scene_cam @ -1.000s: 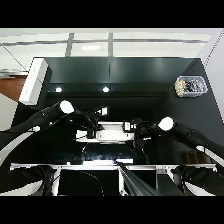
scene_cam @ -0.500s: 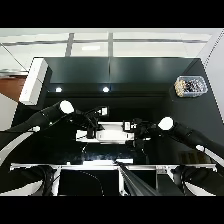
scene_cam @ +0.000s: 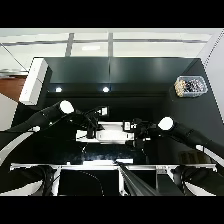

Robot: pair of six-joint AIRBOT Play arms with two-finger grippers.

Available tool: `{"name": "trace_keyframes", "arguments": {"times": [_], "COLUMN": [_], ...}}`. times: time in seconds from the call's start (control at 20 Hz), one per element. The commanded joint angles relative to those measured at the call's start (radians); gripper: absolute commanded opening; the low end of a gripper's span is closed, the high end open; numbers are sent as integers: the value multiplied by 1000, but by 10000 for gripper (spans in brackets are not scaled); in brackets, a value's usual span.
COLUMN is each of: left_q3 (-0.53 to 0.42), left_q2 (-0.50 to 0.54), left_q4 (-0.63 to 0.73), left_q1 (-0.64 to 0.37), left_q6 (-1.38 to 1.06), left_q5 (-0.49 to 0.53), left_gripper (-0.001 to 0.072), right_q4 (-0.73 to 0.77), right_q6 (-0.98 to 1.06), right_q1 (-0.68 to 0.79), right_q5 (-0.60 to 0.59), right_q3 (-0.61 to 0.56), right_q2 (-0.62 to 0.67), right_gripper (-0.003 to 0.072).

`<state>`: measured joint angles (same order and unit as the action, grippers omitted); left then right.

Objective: Fold the box and place the chain.

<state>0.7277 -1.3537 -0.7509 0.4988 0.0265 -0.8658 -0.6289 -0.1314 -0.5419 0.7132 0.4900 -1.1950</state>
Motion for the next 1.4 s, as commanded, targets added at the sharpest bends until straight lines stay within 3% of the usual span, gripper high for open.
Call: {"name": "trace_keyframes", "arguments": {"times": [0.0,0.8,0.9,1.0,1.1,1.2,1.3,1.35], "left_q3": [1,1,1,4,21,40,48,50], "left_q2": [1,1,1,2,6,29,73,101], "left_q4": [0,0,0,0,-1,-1,-6,-31], "left_q1": [-1,-1,-1,-1,-1,-2,-16,-26], "left_q6": [0,0,0,1,6,7,18,60], "left_q5": [1,0,1,1,-10,-9,-10,-11], "left_gripper": [34,34,46,254,349,536,657,669], "right_q4": [0,0,0,0,0,0,0,0], "right_q6": [0,0,1,1,1,1,1,1], "right_q1": [-1,0,0,0,0,0,0,0], "right_q5": [-8,-7,-7,-6,-6,-7,-7,-7], "right_q3": [0,0,0,0,0,0,0,0], "right_q2": [-6,-19,-19,-19,-19,-19,-19,-19], "right_gripper": [598,596,475,475,475,475,475,475]}}
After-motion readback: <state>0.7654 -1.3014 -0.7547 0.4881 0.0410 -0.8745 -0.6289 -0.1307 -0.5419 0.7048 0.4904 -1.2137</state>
